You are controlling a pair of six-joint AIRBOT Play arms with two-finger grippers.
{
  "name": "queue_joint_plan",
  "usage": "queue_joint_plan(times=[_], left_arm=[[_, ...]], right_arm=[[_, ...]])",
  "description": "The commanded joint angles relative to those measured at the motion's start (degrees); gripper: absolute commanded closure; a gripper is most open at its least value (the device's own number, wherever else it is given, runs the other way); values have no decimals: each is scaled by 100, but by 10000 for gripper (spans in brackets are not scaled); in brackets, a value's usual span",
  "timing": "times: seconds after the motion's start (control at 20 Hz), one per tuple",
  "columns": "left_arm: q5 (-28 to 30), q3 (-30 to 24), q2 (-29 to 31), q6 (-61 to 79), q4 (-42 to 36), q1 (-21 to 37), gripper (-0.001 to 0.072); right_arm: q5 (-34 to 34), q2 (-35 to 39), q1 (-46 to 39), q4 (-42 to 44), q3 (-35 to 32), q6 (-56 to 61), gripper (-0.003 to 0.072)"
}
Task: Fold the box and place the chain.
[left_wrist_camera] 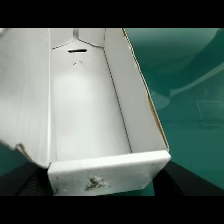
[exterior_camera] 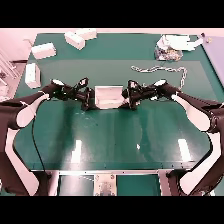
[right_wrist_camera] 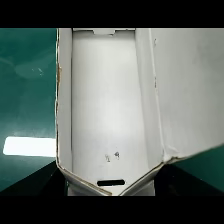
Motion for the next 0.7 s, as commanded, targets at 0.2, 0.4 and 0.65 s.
queue_joint_plan(times=[0.2,0.4,0.65], left_arm=[[466,87,-4,-363,-35,-2,1],[444,85,-4,-321,-72,-2,2],[153,85,-66,-367,-33,-26,2]], right_arm=[[-9,4,4,4,2,4,112],[-9,4,4,4,2,4,113],[-9,4,7,4,2,4,113]])
